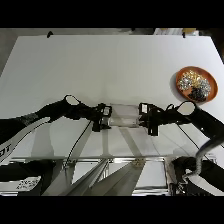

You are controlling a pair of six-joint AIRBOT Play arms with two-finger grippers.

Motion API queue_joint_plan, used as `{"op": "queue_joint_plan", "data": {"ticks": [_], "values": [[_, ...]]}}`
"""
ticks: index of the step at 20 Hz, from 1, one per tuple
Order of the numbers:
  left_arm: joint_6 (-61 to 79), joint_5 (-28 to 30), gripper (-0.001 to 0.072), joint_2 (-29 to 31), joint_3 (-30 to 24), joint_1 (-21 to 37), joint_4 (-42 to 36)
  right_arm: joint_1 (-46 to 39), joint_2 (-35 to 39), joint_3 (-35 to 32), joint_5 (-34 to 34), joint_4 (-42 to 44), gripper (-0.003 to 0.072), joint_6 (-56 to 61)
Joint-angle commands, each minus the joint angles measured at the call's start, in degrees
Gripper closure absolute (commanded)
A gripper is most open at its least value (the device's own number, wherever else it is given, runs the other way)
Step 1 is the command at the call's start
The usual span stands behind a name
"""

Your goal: Fold the box and place the chain.

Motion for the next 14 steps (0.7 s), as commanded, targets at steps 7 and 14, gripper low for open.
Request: {"op": "queue_joint_plan", "data": {"ticks": [7,14], "values": [[0.1,0.0,0.0457,0.0,0.0,0.0,0.0,3.4,-1.3,-0.3,-5.3,3.8,0.0377,-2.9],[0.1,0.0,0.0457,0.0,0.0,0.0,0.0,3.4,-0.8,-0.3,-4.7,3.0,0.0286,1.5]]}}
